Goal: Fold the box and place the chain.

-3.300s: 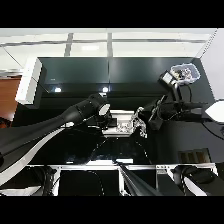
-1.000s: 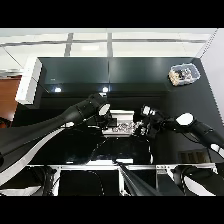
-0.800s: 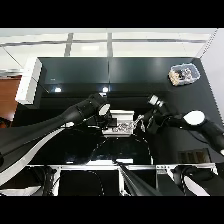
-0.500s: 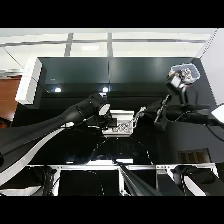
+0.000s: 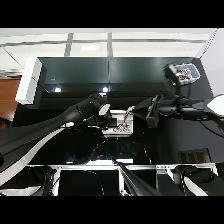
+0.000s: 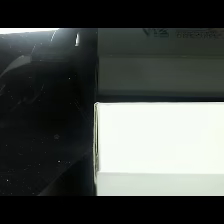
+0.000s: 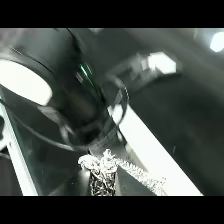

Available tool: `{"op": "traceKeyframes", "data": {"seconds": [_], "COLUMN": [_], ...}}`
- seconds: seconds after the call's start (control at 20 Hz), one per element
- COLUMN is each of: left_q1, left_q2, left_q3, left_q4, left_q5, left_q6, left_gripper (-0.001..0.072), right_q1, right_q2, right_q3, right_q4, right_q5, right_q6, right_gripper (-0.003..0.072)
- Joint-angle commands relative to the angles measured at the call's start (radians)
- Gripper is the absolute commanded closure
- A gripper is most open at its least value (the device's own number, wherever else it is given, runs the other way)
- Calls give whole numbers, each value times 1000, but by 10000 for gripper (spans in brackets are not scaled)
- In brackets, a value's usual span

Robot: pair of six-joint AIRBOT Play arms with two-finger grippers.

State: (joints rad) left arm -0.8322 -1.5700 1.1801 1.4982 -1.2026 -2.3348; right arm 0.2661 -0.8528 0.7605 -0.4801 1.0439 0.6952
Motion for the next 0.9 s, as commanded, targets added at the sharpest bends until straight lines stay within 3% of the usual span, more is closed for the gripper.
{"op": "traceKeyframes", "data": {"seconds": [0.0,0.35,0.6,0.65,0.7,0.75,0.85], "left_q1": [0,0,-2,-2,-3,-4,-4], "left_q2": [-1,-2,-1,0,3,13,71], "left_q3": [0,0,5,11,23,39,65], "left_q4": [0,-23,-90,-95,-93,-85,-31], "left_q5": [2,23,56,56,47,38,19], "left_q6": [0,0,-78,-83,-82,-74,-16], "left_gripper": [683,683,676,543,252,128,128], "right_q1": [11,-243,-283,-283,-284,-284,-284], "right_q2": [-53,-53,-53,-53,-53,-53,-53], "right_q3": [-5,4,3,4,4,4,4], "right_q4": [-78,-122,-123,-123,-124,-124,-132], "right_q5": [16,157,215,214,212,212,209], "right_q6": [64,64,64,63,62,60,60], "right_gripper": [311,318,317,318,318,318,318]}}
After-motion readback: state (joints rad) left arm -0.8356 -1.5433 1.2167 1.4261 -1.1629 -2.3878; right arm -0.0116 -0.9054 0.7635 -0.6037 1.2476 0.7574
